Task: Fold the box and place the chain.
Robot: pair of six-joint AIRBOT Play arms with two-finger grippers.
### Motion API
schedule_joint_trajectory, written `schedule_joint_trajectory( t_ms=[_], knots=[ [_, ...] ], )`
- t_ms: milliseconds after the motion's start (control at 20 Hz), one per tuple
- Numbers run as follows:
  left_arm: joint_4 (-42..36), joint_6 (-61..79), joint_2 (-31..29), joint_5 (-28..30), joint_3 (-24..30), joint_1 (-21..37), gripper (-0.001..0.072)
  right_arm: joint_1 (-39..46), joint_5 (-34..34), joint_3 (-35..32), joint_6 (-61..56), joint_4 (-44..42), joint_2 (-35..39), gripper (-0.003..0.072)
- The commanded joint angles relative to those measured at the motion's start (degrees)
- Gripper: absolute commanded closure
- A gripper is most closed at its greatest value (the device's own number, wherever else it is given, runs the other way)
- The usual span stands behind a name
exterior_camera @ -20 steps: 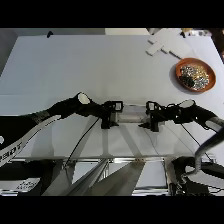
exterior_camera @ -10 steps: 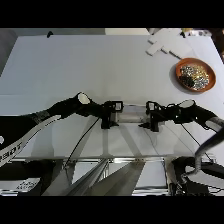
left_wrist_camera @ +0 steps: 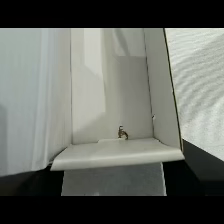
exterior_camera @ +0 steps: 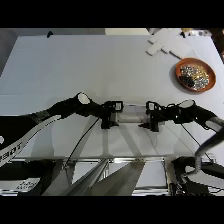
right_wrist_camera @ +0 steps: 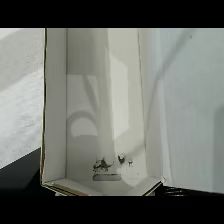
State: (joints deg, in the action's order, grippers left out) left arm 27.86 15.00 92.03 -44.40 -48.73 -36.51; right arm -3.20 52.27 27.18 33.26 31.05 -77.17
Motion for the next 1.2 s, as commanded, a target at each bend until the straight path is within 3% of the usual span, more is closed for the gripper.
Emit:
schedule_joint_trajectory(
  t_ms=[0,300,500,650,750,900,1000,1100,1150],
  knots=[
    [0.0,0.0,0.0,0.0,0.0,0.0,0.0455,0.0,-0.3,0.0,-1.0,0.6,0.8,-0.0012],
    [0.0,0.0,0.0,0.0,0.0,0.0,0.0455,0.0,-0.6,0.0,-11.6,10.2,8.3,-0.0012],
    [0.0,0.0,0.0,0.0,0.0,0.0,0.0455,0.0,-0.1,0.0,-24.7,17.7,14.1,-0.0008],
    [0.0,0.0,0.0,0.0,0.0,0.0,0.0455,0.0,5.7,0.0,-30.5,21.0,19.8,0.0017],
    [0.0,0.0,0.0,0.0,0.0,0.0,0.0455,0.0,8.5,0.0,-30.4,21.1,24.5,0.0171],
    [0.0,0.0,0.0,0.0,0.0,0.0,0.0455,-1.2,10.0,0.0,-30.4,15.2,29.5,0.0499],
    [0.0,0.0,0.0,0.0,0.0,0.0,0.0455,-5.0,10.1,0.0,-30.4,11.1,30.1,0.0537],
    [0.0,0.0,0.0,0.0,0.0,0.0,0.0455,-10.5,8.3,0.0,-29.9,10.6,30.1,0.0666],
    [0.0,0.0,0.0,0.0,0.0,0.0,0.0455,-12.7,5.0,0.0,-29.2,10.5,30.1,0.0666]
  ],
)
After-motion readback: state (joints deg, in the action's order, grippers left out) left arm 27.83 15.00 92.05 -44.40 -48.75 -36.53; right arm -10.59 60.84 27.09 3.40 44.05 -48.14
